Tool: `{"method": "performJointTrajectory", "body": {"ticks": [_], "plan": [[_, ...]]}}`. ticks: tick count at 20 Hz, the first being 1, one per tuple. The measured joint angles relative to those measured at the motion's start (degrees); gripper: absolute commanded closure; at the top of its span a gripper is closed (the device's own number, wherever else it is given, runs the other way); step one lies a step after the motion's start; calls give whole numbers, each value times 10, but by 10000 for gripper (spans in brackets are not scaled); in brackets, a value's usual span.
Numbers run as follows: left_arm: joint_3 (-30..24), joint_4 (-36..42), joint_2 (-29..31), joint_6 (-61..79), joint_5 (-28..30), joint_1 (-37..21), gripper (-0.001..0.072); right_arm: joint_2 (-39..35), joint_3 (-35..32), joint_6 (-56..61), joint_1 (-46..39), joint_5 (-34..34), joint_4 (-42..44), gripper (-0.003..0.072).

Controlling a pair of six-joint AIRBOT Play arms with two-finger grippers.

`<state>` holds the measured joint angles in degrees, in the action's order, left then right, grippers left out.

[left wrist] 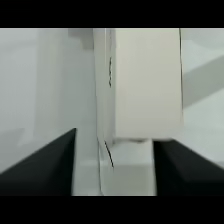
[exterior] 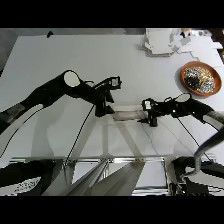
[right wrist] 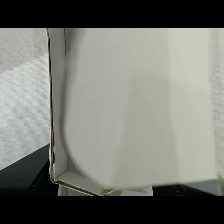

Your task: Fold the box and place the chain.

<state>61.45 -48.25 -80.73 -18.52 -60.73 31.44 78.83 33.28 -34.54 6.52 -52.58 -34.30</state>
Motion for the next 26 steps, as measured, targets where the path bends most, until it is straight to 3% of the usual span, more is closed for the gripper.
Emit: {"method": "performJointTrajectory", "body": {"ticks": [1, 5, 8, 10, 13, 17, 19, 26], "plan": [[0, -26, 16, -33, -19, 0, 708, 0, 0, 0, 0, 0, 0, 275], [0, -75, 53, -105, -111, 19, 708, 0, 0, 0, 0, 0, 0, 275], [0, -85, 53, -124, -111, 71, 707, 0, 0, 0, 0, 1, 0, 275], [0, -86, 43, -130, -55, 110, 707, 0, 0, 0, 0, 1, 0, 275], [0, -76, 18, -138, 78, 146, 707, 0, 0, 0, 0, 1, 0, 275], [0, -54, -22, -184, 248, 159, 707, 0, 0, 0, 0, 1, 1, 275], [0, -45, -44, -212, 304, 158, 706, 0, 0, 0, 0, 1, 1, 275], [0, -19, -96, -274, 376, 150, 706, 0, 0, 1, 0, 2, 2, 275]]}}
